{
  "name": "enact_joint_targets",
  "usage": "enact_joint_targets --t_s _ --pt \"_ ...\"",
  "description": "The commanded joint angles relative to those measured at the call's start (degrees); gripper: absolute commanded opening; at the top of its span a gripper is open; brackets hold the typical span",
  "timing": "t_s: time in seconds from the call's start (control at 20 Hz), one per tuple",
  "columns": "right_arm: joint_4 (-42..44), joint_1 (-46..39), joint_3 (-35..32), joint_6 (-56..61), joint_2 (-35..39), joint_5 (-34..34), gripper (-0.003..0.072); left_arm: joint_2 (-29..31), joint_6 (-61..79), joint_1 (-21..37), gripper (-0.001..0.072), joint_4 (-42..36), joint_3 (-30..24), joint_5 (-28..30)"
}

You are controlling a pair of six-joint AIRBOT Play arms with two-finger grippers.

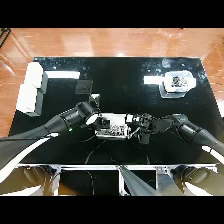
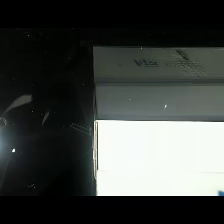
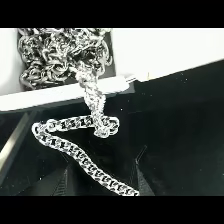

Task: Fold the box and place the chain.

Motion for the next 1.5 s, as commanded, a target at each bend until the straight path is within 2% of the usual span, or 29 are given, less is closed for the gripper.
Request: enact_joint_targets --t_s 0.0,0.4,0.45,0.5,0.55,0.7,0.8,1.05,1.25,1.45 --pt "0.3 0.0 0.0 -0.4 -0.6 1.1 0.0472 0.0 0.0 0.0 0.0020 0.0 0.0 0.0" --pt "0.3 0.0 0.0 -0.4 -1.4 1.7 0.0470 0.0 0.0 0.0 0.0020 0.0 0.0 0.0" --pt "0.3 0.0 0.0 -0.4 -1.4 1.4 0.0395 0.0 0.0 0.0 0.0020 0.0 0.0 0.0" --pt "0.3 0.0 0.0 -0.4 -1.4 0.8 0.0126 0.0 0.0 0.0 0.0020 0.0 0.0 0.0" --pt "0.3 0.0 0.0 -0.4 -1.4 0.1 0.0025 0.0 0.0 0.0 0.0020 0.0 0.0 0.0" --pt "0.2 0.0 0.0 -0.1 -1.1 -2.6 0.0024 0.0 0.0 0.0 0.0020 -0.1 0.0 0.0" --pt "-0.2 0.0 0.1 4.1 0.2 -3.5 0.0023 0.0 0.0 0.0 0.0020 -0.1 0.0 0.0" --pt "-0.2 -0.2 2.8 18.9 9.5 -6.0 0.0023 0.0 0.0 0.0 0.0020 -0.1 0.0 0.0" --pt "2.1 -2.8 10.4 28.1 15.2 -10.2 0.0022 0.0 0.0 0.0 0.0020 0.0 0.0 0.0" --pt "13.4 -3.8 20.9 29.0 15.6 -16.2 0.0022 0.0 0.0 0.0 0.0020 -0.1 0.0 0.0"
